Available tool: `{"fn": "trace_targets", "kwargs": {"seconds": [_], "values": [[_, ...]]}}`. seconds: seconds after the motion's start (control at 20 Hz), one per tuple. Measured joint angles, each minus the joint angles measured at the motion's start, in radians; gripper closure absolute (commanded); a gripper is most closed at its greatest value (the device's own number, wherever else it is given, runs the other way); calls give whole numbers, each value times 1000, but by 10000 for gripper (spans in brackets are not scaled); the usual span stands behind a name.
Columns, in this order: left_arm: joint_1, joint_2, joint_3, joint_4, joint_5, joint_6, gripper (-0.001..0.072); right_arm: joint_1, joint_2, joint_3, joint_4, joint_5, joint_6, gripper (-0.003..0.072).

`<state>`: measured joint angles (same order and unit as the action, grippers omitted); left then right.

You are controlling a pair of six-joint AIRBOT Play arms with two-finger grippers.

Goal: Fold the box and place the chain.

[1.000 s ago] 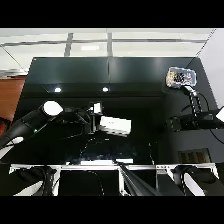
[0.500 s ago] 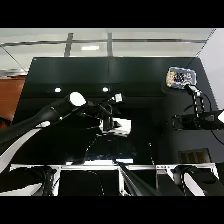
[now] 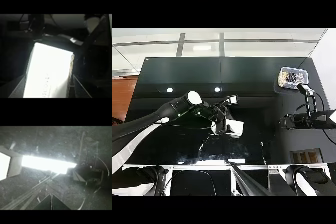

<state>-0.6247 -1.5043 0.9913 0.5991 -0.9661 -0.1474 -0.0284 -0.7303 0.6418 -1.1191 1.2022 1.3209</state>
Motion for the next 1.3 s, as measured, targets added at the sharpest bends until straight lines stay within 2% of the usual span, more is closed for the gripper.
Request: {"fn": "trace_targets", "kwargs": {"seconds": [0.5, 0.7, 0.8, 0.85, 0.95, 1.15, 1.3], "values": [[0, -3, 0, 72, -9, 138, 2, 0, 0, 0, 0, -3, 0, 669], [-13, -5, 0, 122, 34, 164, 33, 0, 0, -2, 0, -6, 0, 670], [-28, -10, 1, 172, 61, 167, 272, 0, 0, -2, 0, -16, 5, 669], [-34, -9, 2, 190, 67, 166, 317, 0, 0, -2, 0, -23, 5, 669], [-34, 3, 12, 244, 80, 108, 317, 0, 0, -2, 0, -35, 8, 669], [72, 32, 105, 380, 124, -155, 316, 0, 0, -2, 0, -57, 23, 669], [255, 37, 202, 447, 180, -310, 315, 0, 0, -2, 1, -72, 42, 669]]}}
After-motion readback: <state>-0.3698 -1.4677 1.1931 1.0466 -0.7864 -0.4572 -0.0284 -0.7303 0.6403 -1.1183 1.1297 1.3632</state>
